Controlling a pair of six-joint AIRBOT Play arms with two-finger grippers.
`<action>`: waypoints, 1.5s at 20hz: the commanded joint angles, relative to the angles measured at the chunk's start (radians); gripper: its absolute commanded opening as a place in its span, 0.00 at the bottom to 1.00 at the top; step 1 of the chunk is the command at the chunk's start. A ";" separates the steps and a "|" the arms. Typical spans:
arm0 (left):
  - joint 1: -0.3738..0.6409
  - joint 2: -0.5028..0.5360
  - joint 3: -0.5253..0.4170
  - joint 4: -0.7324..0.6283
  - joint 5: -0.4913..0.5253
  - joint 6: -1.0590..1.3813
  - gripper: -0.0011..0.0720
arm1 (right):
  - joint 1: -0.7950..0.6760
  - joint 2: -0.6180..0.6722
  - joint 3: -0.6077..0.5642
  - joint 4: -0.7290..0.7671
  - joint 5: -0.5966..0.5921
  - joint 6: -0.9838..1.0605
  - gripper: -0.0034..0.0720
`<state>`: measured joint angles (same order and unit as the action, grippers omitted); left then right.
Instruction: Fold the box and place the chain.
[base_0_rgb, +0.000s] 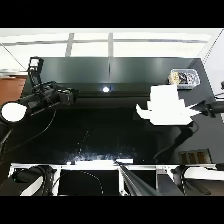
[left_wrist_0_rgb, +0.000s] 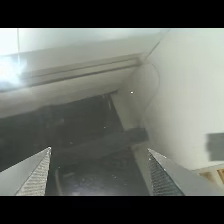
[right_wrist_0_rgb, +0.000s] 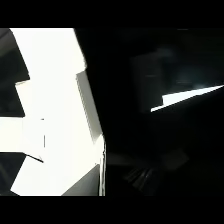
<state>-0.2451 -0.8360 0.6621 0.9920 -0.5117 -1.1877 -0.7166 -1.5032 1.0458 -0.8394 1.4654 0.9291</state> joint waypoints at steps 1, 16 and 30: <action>-0.031 -0.005 0.000 -0.038 -0.039 -0.011 0.97 | 0.164 0.171 -0.143 0.098 -0.130 -0.011 0.10; 0.121 -0.517 0.000 -0.743 -0.547 0.399 0.97 | 0.932 0.645 -0.594 0.316 -0.666 -0.110 0.10; 0.053 -0.776 0.035 -0.788 -0.799 0.934 0.94 | 0.935 0.645 -0.594 0.315 -0.658 -0.090 0.10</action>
